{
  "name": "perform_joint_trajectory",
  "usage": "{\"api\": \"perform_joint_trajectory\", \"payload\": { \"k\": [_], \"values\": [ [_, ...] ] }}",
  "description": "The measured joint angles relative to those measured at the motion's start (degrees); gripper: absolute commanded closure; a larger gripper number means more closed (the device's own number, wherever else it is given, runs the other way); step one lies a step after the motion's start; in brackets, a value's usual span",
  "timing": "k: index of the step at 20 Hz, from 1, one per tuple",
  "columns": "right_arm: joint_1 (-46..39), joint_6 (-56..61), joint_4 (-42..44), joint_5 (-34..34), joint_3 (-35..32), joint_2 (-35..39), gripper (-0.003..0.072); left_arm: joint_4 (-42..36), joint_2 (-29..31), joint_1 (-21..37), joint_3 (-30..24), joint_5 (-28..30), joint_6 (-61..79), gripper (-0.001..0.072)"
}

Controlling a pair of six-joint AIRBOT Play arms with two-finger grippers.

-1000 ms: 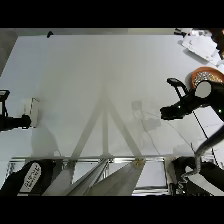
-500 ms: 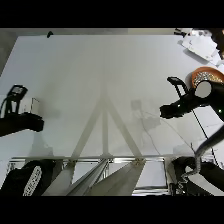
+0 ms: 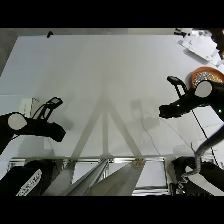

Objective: Fold the box and place the chain.

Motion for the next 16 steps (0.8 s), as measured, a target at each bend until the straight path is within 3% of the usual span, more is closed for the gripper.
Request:
{"api": "perform_joint_trajectory", "payload": {
  "k": [2,16],
  "values": [
    [0.00,0.33,0.07,0.50,0.00,0.00,0.0675,-0.31,-1.42,-0.96,-0.02,-0.17,-0.02,0.0697],
    [-0.02,6.32,0.52,1.95,0.00,0.00,0.0671,-0.55,-2.99,-1.95,-0.02,-0.70,-0.07,0.0697]
  ]
}}
